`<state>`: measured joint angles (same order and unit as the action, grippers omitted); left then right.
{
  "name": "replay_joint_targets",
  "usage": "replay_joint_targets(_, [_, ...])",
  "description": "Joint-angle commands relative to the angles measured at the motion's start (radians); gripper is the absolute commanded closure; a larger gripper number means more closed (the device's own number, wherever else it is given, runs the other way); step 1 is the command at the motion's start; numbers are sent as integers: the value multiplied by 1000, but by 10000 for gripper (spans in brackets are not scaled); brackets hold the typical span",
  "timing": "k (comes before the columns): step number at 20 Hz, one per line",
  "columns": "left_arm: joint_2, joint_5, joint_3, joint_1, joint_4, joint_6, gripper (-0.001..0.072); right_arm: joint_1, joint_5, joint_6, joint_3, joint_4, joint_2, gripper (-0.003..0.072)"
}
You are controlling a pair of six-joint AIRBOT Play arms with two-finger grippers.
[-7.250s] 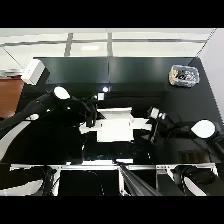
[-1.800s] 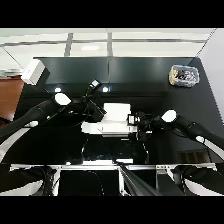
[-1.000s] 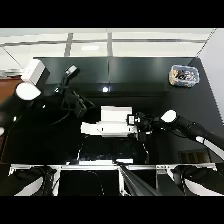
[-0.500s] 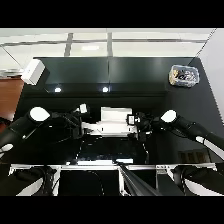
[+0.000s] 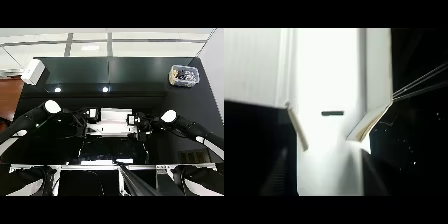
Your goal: Fold the box and place the chain.
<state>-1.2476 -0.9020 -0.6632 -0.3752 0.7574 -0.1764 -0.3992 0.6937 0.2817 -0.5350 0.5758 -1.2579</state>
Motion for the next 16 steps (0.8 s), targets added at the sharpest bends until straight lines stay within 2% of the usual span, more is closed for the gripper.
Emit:
replay_joint_targets(1, [-14,-10,-7,-37,-63,-29,316,-1,2,0,-1,0,0,198])
replay_joint_targets(2, [-16,-5,-7,-48,-62,-29,388,-1,2,0,-1,0,0,199])
replay_joint_targets(3, [-17,1,-7,-53,-62,-29,424,-1,2,0,-1,0,0,199])
replay_joint_targets(4, [-18,3,-7,-60,-63,-28,427,-1,2,0,-1,0,0,198])
replay_joint_targets(6, [-18,2,-7,-62,-64,-21,537,-1,2,0,-1,0,0,199])
replay_joint_targets(9, [-19,3,-7,-62,-73,2,547,-1,2,0,-1,0,0,199])
replay_joint_targets(11, [-35,8,-7,-64,-136,1,547,-1,2,0,-1,0,0,199])
replay_joint_targets(13, [-68,42,-7,-92,-199,1,547,-1,2,0,-1,0,0,198])
replay_joint_targets(16, [-86,61,-7,-127,-217,2,547,-1,2,0,-1,0,0,199])
